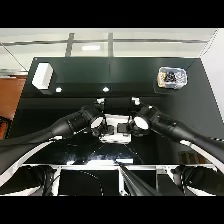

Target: Fold the box and place the chain.

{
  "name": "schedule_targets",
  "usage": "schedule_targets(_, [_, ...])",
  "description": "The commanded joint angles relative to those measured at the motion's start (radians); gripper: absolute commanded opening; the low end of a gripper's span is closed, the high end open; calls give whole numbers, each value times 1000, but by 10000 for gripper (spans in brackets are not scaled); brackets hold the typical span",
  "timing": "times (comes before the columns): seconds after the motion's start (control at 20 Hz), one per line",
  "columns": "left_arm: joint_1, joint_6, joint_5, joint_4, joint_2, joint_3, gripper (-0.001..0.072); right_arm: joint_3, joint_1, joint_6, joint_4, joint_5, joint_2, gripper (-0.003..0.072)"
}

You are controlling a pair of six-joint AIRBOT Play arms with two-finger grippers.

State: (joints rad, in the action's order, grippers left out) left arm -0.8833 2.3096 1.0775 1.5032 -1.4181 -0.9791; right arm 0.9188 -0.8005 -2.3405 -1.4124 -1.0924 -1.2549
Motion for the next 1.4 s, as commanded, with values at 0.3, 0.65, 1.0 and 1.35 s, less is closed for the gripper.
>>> schedule_targets(0.3, [0,2,0,-1,-1,-1,27,32,236,233,-350,-287,373,372])
schedule_targets(0.65, [0,2,6,-1,-1,-1,27,18,647,254,-442,28,251,703])
schedule_targets(1.0, [0,2,5,0,-1,-1,27,479,777,364,-221,114,-277,699])
schedule_targets(1.35, [0,2,5,0,-1,-1,27,787,812,386,-133,63,-604,658])
